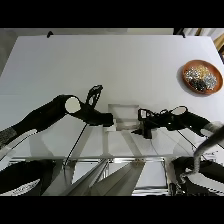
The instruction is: Fold the box and place the chain.
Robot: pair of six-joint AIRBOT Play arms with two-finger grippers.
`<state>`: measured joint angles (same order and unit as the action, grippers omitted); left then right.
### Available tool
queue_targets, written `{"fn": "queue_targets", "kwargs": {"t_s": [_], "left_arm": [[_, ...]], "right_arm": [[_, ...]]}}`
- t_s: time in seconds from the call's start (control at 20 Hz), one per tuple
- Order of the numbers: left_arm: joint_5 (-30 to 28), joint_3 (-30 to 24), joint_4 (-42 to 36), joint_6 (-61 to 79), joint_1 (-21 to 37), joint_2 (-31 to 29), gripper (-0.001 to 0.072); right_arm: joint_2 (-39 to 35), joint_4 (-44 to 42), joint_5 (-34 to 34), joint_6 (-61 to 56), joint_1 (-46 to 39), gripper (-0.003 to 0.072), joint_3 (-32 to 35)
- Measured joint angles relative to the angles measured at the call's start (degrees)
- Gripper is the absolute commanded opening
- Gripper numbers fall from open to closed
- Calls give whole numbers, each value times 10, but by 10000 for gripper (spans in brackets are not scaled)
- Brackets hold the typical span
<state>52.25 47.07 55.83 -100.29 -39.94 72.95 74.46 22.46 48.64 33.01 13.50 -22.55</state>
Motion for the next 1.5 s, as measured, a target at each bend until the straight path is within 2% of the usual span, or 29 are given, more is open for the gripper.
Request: {"fn": "queue_targets", "kwargs": {"t_s": [0.2,0.5,0.9,1.5], "left_arm": [[19,33,31,-47,-16,26,509],[35,49,60,-96,-32,41,500],[37,82,149,-201,-65,55,500],[32,87,154,-235,-80,72,499]], "right_arm": [[0,0,0,0,0,338,0],[0,0,0,0,0,338,0],[0,0,0,0,0,338,0],[0,0,0,0,0,338,0]]}}
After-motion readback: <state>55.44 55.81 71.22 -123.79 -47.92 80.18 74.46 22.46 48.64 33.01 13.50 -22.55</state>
